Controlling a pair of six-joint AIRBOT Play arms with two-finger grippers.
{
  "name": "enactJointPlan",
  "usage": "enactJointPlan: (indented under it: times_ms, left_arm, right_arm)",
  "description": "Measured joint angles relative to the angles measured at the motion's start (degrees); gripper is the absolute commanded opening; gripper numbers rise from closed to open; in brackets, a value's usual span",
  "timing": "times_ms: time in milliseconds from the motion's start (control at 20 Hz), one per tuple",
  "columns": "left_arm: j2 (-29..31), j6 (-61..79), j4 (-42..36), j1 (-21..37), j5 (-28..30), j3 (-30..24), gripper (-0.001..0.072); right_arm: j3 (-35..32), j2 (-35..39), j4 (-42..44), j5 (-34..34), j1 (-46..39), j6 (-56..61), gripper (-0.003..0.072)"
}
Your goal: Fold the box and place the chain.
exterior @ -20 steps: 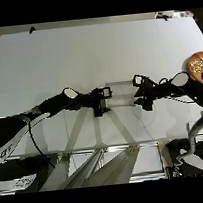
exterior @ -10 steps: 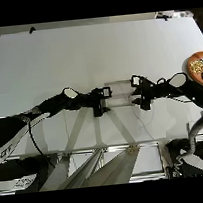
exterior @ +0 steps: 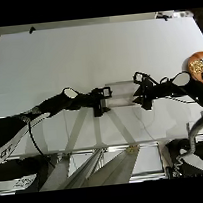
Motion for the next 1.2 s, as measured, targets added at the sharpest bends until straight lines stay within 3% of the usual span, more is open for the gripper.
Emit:
enactJointPlan:
  times_ms: [150,200,250,300,500,750,1200]
  left_arm:
    - [0.0,0.0,0.0,0.0,0.0,0.0,0.0497]
    - [0.0,0.0,0.0,0.0,0.0,0.0,0.0497]
    - [0.0,0.0,0.0,0.0,0.0,0.0,0.0497]
    - [0.0,0.0,0.0,0.0,0.0,0.0,0.0497]
    - [0.0,0.0,0.0,0.0,0.0,0.0,0.0497]
    - [0.0,0.0,0.0,0.0,0.0,0.0,0.0497]
    - [0.0,-0.1,0.0,0.0,0.0,0.0,0.0497]
  right_arm:
    - [0.0,2.3,0.0,3.1,-3.2,1.4,0.0285]
    - [0.0,3.2,-0.1,3.9,-4.3,2.0,0.0219]
    - [0.0,4.0,-0.1,4.8,-5.4,2.6,0.0052]
    - [0.0,4.8,-0.1,5.9,-6.5,3.4,0.0013]
    - [0.0,7.0,1.1,9.7,-12.6,7.3,0.0012]
    - [0.0,6.8,0.7,8.8,-22.4,19.6,0.0008]
    - [0.0,-4.0,-6.0,8.6,-27.0,40.7,0.0009]
